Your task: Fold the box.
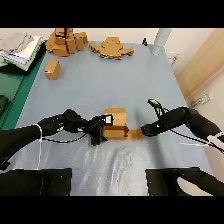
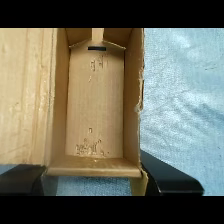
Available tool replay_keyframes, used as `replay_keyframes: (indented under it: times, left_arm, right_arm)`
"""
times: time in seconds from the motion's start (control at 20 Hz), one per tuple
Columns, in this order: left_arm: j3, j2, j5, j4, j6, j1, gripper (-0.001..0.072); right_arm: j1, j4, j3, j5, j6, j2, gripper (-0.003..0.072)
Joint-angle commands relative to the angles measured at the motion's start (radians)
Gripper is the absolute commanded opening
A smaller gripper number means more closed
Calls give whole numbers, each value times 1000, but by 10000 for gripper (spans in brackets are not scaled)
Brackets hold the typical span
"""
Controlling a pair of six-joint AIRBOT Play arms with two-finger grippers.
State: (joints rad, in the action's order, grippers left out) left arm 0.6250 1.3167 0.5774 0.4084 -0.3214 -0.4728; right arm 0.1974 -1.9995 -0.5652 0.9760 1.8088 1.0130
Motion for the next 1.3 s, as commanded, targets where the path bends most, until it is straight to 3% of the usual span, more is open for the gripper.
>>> replay_keyframes:
  times: [0.0,0.3,0.9,0.95,1.0,1.05,1.25]
  left_arm:
    - [0,0,0,0,0,0,424]
    - [0,0,0,0,0,0,424]
    - [0,0,0,0,0,0,424]
    - [0,0,0,0,0,0,424]
    - [0,0,0,0,0,0,424]
    - [0,0,0,0,0,0,424]
    - [1,0,0,0,0,0,424]
  right_arm:
    - [-3,-91,3,-3,53,-11,2]
    - [-3,-92,4,-14,102,93,2]
    - [-3,-222,-5,99,157,37,3]
    - [-3,-243,-5,99,157,37,46]
    - [-3,-265,-5,99,157,37,204]
    - [-2,-276,-9,99,156,37,250]
    - [-3,-272,-65,106,136,37,250]
